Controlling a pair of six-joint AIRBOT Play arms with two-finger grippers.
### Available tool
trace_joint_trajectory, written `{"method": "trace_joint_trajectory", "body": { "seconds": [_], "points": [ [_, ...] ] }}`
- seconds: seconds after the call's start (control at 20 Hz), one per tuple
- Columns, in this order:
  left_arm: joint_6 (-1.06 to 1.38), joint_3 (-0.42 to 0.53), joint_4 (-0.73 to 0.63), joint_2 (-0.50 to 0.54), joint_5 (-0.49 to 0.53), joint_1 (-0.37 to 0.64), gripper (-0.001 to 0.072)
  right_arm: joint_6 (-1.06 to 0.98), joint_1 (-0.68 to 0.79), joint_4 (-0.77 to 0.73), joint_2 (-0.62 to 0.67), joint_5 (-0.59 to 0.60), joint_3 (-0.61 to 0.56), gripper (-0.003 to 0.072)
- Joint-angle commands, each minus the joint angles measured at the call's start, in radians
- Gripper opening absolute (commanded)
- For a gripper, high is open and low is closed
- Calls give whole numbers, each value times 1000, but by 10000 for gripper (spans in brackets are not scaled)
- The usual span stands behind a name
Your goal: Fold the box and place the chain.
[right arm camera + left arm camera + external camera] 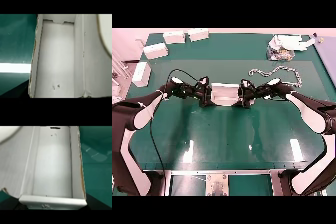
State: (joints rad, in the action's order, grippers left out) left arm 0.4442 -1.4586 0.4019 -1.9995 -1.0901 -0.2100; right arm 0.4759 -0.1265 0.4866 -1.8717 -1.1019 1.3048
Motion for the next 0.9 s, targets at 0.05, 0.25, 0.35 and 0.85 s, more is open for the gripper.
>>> {"method": "trace_joint_trajectory", "body": {
  "seconds": [0.05, 0.25, 0.35, 0.85],
  "points": [
    [2, 0, -2, 0, 1, 0, 353, 0, 6, -14, 7, 1, 1, 631],
    [2, 0, -3, 0, 1, 0, 353, -5, 61, -9, 49, -32, 1, 720],
    [2, 0, -3, 0, 1, 0, 353, -5, 95, 9, 66, -66, 1, 720],
    [2, 0, -2, 0, 1, 0, 353, -218, 177, 10, 154, -410, 1, 8]
  ]
}}
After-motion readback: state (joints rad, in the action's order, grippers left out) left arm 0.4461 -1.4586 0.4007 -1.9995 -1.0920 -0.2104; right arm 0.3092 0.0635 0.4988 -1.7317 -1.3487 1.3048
